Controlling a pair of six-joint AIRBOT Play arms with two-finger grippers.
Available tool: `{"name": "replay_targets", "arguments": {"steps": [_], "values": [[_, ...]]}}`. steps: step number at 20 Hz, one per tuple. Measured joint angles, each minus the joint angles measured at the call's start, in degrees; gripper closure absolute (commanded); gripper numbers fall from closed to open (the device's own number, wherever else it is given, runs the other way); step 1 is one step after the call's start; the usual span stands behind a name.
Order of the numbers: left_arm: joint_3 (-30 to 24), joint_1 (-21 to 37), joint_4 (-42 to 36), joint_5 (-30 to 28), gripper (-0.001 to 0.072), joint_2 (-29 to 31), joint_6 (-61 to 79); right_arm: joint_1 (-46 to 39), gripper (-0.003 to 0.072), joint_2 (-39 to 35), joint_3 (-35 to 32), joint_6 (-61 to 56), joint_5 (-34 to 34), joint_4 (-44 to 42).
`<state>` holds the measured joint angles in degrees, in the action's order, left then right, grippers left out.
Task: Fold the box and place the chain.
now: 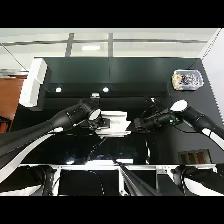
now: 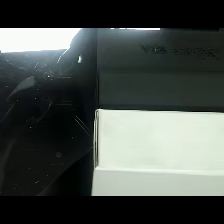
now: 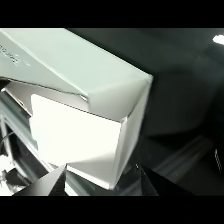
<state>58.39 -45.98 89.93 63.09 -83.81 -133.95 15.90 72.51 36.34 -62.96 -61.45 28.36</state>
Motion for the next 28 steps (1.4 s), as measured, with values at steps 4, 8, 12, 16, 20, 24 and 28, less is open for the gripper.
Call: {"name": "replay_targets", "arguments": {"steps": [4,8,12,16,20,24,28], "values": [[0.0,0.0,0.0,0.0,0.0675,0.0,0.0,4.3,0.0215,0.0,0.6,-3.6,5.5,0.7],[0.0,0.0,0.0,0.0,0.0675,0.0,0.0,7.5,0.0215,0.0,3.2,-11.3,8.1,7.1],[0.0,0.0,0.0,0.0,0.0675,0.0,0.0,10.9,0.0215,0.2,7.2,-20.3,9.4,16.0],[0.0,0.0,0.0,0.0,0.0675,0.0,0.0,14.5,0.0215,0.8,10.5,-27.3,10.0,22.4],[0.0,0.0,0.0,0.0,0.0675,0.0,0.0,16.5,0.0215,0.9,11.8,-32.0,9.7,25.3],[0.0,0.0,0.0,0.0,0.0675,0.0,0.0,18.0,0.0216,0.9,12.9,-35.4,9.6,27.6],[0.0,0.0,0.0,0.0,0.0675,0.0,0.0,18.9,0.0217,1.2,13.4,-38.5,9.4,29.8]]}}
